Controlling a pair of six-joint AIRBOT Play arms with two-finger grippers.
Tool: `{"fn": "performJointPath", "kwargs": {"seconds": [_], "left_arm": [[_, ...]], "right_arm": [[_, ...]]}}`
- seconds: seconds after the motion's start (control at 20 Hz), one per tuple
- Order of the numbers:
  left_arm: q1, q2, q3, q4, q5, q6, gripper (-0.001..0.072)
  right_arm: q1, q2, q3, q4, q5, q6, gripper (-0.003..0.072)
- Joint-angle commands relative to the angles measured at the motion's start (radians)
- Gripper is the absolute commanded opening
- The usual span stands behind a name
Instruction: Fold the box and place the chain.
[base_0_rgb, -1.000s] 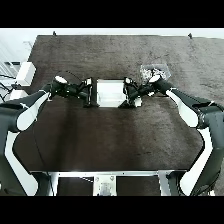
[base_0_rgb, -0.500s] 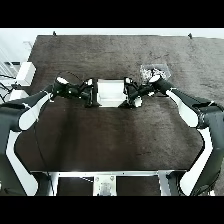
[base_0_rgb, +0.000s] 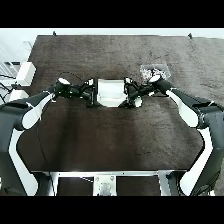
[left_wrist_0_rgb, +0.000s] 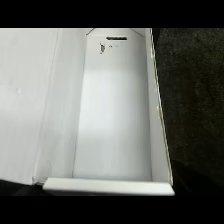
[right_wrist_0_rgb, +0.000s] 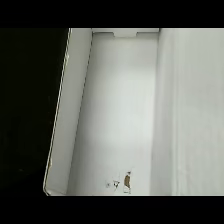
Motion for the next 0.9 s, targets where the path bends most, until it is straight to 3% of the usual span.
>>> {"fn": "performJointPath", "kwargs": {"seconds": [0.0,0.35,0.4,0.55,0.85], "left_arm": [[-0.003,-0.01,0.006,-0.003,0.0,0.004,0.0716],[-0.003,-0.025,0.006,-0.003,0.001,0.023,0.0695],[-0.003,-0.025,0.006,-0.002,-0.006,0.024,0.0583],[-0.003,-0.025,0.006,-0.002,-0.028,0.031,0.0346],[-0.003,-0.025,0.006,-0.002,-0.027,0.03,0.0349]], "right_arm": [[0.001,-0.001,0.0,0.0,0.003,-0.001,0.0589],[0.001,-0.001,0.0,0.0,0.003,-0.001,0.0589],[0.001,-0.001,0.0,0.0,0.003,0.0,0.0589],[0.001,-0.001,0.0,0.0,0.003,-0.001,0.0589],[0.001,-0.001,0.0,0.0,0.003,-0.001,0.0589]]}}
